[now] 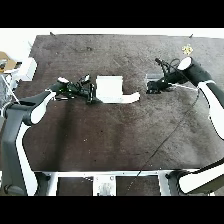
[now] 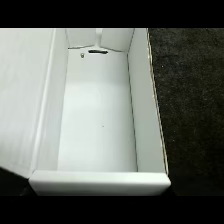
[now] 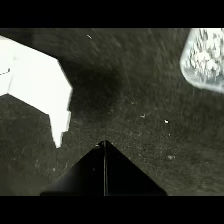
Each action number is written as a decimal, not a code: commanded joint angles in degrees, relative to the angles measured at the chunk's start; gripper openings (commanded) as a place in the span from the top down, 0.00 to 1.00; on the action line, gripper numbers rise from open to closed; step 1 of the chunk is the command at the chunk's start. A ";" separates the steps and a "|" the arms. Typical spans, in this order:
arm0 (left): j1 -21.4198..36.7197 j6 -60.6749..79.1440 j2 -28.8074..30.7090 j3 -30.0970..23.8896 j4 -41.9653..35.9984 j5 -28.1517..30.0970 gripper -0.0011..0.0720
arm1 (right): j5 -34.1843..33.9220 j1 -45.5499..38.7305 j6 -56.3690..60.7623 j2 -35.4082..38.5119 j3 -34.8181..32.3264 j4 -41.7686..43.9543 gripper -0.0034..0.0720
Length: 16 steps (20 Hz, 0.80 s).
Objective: Fold the box and place the chain.
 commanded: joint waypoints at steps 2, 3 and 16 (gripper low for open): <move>-0.02 0.02 -0.02 0.00 -0.02 0.02 0.51 | -7.32 -1.03 -1.79 -0.37 -8.72 9.22 0.94; -0.02 0.02 -0.02 0.00 -0.02 0.02 0.51 | -8.79 -0.87 -3.15 -0.85 -9.46 11.85 0.94; -0.02 0.02 -0.02 0.00 -0.02 0.02 0.51 | -5.77 1.57 -18.43 -3.72 -9.79 36.92 0.42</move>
